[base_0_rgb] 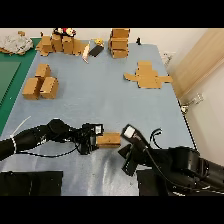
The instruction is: Fold the box.
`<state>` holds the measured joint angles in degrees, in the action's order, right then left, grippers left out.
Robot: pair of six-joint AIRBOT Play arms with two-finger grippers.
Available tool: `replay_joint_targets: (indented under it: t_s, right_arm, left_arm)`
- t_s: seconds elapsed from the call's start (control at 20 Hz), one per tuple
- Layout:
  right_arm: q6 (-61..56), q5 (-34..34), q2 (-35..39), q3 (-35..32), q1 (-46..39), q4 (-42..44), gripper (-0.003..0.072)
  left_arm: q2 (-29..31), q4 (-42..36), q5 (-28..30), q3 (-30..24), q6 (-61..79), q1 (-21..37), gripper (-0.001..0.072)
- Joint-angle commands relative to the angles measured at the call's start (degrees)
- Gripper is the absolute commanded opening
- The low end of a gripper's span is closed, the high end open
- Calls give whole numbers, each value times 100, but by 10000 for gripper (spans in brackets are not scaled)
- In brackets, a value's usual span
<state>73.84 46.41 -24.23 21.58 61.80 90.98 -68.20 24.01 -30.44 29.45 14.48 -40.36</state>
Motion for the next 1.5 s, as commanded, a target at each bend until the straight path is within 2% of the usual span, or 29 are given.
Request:
replay_joint_targets:
  t_s: [0.0,0.15,0.2,0.35,0.5,0.6,1.45]
  right_arm:
    - [-2618,-1145,544,-682,-4,841,4]
    - [-4050,-3779,404,-1515,-4,916,4]
    - [-4323,-4444,225,-1674,-4,916,4]
    - [-4546,-5593,-525,-1749,-57,918,4]
    - [-4605,-6347,-1034,-1749,-201,1001,4]
    - [-4642,-6478,-1117,-1749,-236,1029,4]
    - [-4548,-6175,-1663,-1749,-249,1294,5]
  left_arm:
    - [-2,0,2,0,2,2,368]
    - [-2,0,2,0,2,2,368]
    - [-2,0,2,0,0,2,369]
    - [-2,0,2,0,2,2,368]
    - [-2,0,2,0,2,2,368]
    - [-2,0,2,0,0,2,369]
    - [-2,0,2,0,2,2,369]
